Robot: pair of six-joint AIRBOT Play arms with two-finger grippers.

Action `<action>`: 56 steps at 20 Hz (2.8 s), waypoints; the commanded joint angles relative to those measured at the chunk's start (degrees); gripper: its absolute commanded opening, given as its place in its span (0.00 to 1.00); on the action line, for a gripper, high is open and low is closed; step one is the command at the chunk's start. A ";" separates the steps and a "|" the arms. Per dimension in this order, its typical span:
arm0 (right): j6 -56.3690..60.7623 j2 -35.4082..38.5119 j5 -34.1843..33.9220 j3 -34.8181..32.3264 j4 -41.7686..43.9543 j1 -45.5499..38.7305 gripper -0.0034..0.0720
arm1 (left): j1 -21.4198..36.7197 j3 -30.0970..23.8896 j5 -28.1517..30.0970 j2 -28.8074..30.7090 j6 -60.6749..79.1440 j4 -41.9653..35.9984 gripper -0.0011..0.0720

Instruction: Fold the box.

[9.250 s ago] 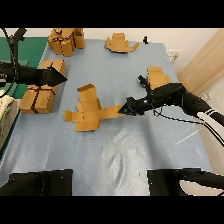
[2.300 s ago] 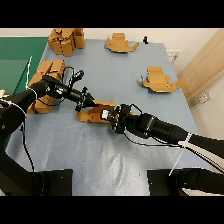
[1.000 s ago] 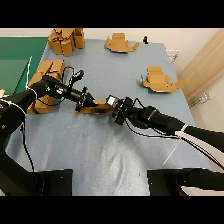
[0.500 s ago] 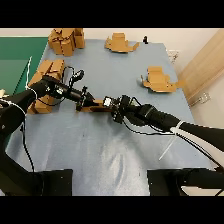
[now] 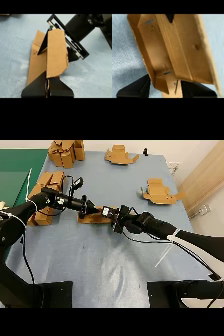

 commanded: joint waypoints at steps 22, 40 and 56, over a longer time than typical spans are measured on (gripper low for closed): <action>-42.03 -11.67 -38.80 20.98 43.93 -12.48 0.68 | 0.04 0.04 7.17 0.00 -0.22 -1.03 0.04; -41.90 -13.90 -36.46 20.96 43.54 -12.20 0.82 | 0.04 0.04 5.03 0.00 -0.22 2.67 0.04; -40.96 -14.78 -33.64 20.96 39.30 -10.95 0.73 | 0.04 0.04 5.16 0.00 -0.22 2.64 0.04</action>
